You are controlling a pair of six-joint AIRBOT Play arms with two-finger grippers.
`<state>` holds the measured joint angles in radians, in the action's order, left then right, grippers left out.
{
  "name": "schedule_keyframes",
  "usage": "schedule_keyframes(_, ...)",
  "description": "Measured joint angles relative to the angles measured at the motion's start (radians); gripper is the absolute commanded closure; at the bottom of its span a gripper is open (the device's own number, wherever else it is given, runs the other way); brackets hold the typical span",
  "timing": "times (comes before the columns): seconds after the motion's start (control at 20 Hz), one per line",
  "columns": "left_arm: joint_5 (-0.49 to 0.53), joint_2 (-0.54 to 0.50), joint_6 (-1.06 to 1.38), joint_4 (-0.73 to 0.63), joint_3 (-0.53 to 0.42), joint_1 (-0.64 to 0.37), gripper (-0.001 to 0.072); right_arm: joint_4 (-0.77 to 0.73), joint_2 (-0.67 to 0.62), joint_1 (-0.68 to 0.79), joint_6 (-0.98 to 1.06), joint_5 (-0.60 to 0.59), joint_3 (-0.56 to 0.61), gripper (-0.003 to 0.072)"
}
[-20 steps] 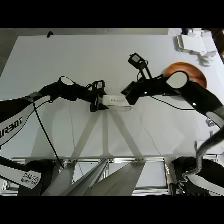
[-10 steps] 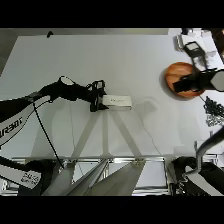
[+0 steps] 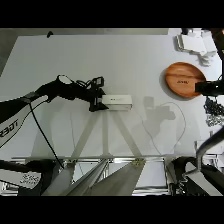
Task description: Fold the box and place the chain.
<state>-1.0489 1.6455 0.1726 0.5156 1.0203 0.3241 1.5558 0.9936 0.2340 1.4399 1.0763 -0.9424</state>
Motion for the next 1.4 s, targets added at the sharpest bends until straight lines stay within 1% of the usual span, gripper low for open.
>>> schedule_keyframes(0.1,-0.01,-0.09,-0.158,0.13,0.0,-0.001,0.0695,-0.021,0.0,0.006,0.0,0.002,0.0,0.0673)
schedule_keyframes(0.15,-0.016,-0.145,-0.251,0.224,0.0,-0.001,0.0696,-0.028,0.0,0.008,0.001,0.003,0.0,0.0673)
schedule_keyframes(0.35,-0.052,-0.362,-0.592,0.654,0.0,-0.022,0.0697,-0.045,0.0,0.012,0.001,0.003,0.0,0.0672)
schedule_keyframes(0.45,-0.047,-0.46,-0.731,0.83,0.0,-0.067,0.0701,-0.048,-0.001,0.013,0.002,0.003,0.0,0.0672)
schedule_keyframes(0.55,-0.009,-0.544,-0.853,0.939,0.0,-0.143,0.0702,-0.05,-0.001,0.013,0.003,0.003,0.0,0.0672)
schedule_keyframes(0.6,0.018,-0.579,-0.912,0.969,-0.001,-0.189,0.0702,-0.05,-0.001,0.013,0.003,0.003,0.0,0.0672)
schedule_keyframes(0.7,0.105,-0.64,-1.048,0.973,-0.004,-0.302,0.0703,-0.052,-0.001,0.013,0.003,0.004,0.0,0.0672)
schedule_keyframes(0.75,0.153,-0.662,-1.102,0.94,-0.015,-0.354,0.0704,-0.052,-0.001,0.013,0.003,0.004,0.0,0.0672)
schedule_keyframes(0.85,0.275,-0.701,-1.176,0.832,-0.08,-0.439,0.0703,-0.052,-0.001,0.013,0.003,0.004,0.0,0.0672)
schedule_keyframes(1.0,0.48,-0.726,-1.229,0.729,-0.258,-0.498,0.0701,-0.052,-0.001,0.013,0.003,0.004,0.0,0.0672)
schedule_keyframes(1.15,0.662,-0.702,-1.254,0.683,-0.443,-0.52,0.0678,-0.052,-0.001,0.013,0.003,0.004,0.0,0.0672)
schedule_keyframes(1.2,0.716,-0.683,-1.259,0.674,-0.487,-0.524,0.064,-0.052,-0.001,0.013,0.003,0.005,0.0,0.0672)
schedule_keyframes(1.25,0.759,-0.663,-1.263,0.67,-0.517,-0.527,0.0578,-0.052,-0.001,0.013,0.003,0.005,0.0,0.0672)
schedule_keyframes(1.3,0.788,-0.64,-1.265,0.67,-0.541,-0.529,0.0488,-0.052,-0.001,0.013,0.003,0.005,0.0,0.0672)
schedule_keyframes(1.35,0.814,-0.621,-1.266,0.67,-0.557,-0.531,0.0473,-0.052,-0.001,0.013,0.003,0.005,0.0,0.0672)
schedule_keyframes(1.4,0.843,-0.602,-1.268,0.67,-0.569,-0.532,0.0473,-0.052,-0.001,0.013,0.003,0.005,0.0,0.0672)
